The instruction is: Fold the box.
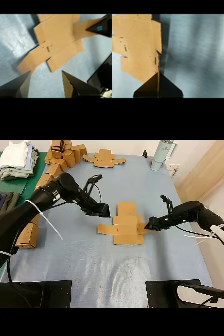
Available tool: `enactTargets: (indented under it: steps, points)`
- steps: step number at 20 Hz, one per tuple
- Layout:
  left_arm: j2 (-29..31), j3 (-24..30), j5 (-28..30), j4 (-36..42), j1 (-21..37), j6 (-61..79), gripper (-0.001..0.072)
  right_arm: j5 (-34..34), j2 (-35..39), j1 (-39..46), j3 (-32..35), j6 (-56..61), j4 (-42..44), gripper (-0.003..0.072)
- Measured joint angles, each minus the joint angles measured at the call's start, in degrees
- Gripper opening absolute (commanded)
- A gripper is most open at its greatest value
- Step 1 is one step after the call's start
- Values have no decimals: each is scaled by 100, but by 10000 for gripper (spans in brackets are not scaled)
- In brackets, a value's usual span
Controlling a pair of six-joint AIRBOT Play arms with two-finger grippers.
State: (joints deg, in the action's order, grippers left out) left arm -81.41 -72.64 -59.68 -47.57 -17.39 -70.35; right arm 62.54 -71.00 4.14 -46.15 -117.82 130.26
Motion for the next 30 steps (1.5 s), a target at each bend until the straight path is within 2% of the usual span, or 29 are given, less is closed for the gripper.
enactTargets:
  steps: [7,15,26,27,28,29,30]
  points:
    - [0,101,-297,313,874,299,584,210,-330,-1073,-4,-529,564,1]
    - [-92,977,-162,400,1272,684,584,76,-411,-1338,2,-1156,562,1]
    - [-1187,1196,-46,2448,1303,2315,582,-125,-413,-1519,2,-1552,564,2]
    - [-1261,1196,-142,2592,1303,2463,538,-125,-411,-1537,2,-1558,564,2]
    - [-1322,1196,-227,2688,1303,2588,269,-140,-411,-1541,2,-1561,560,2]
    - [-1381,1196,-330,2763,1303,2719,203,-188,-411,-1547,2,-1565,557,1]
    - [-1427,1196,-411,2820,1303,2846,203,-208,-411,-1554,2,-1572,562,2]
